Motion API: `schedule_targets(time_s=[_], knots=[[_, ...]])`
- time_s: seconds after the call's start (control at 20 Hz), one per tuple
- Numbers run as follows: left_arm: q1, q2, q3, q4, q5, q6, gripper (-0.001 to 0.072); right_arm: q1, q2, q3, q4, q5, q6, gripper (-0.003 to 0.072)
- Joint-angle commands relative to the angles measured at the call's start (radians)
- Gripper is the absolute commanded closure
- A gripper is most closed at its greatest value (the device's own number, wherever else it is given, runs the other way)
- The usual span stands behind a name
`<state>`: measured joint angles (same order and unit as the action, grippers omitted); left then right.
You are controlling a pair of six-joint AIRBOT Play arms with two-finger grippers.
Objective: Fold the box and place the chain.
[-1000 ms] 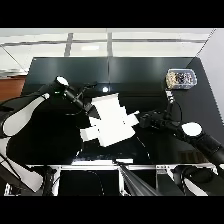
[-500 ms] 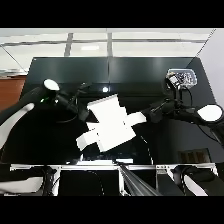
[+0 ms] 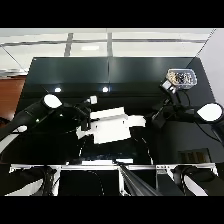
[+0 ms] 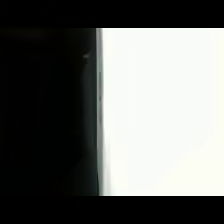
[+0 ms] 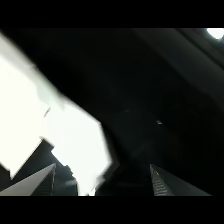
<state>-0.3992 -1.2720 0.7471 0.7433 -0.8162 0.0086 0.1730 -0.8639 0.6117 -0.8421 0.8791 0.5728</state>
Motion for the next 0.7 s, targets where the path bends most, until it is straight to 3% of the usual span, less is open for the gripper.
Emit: schedule_targets(time_s=[0.0,0.3,0.55,0.65], knots=[[-0.067,-0.043,0.030,0.053,0.153,0.076,0.0679,0.062,-0.004,-0.027,-0.003,0.005,-0.192,0.0024],[-0.081,-0.101,0.064,0.052,0.100,0.074,0.0679,0.209,-0.071,-0.096,0.003,-0.140,-0.391,0.0024],[-0.082,-0.106,0.064,0.052,0.097,0.070,0.0679,0.256,-0.189,-0.098,0.004,-0.148,-0.441,0.0022],[-0.082,-0.106,0.064,0.052,0.098,0.070,0.0679,0.258,-0.194,-0.097,0.003,-0.136,-0.554,0.0023]])
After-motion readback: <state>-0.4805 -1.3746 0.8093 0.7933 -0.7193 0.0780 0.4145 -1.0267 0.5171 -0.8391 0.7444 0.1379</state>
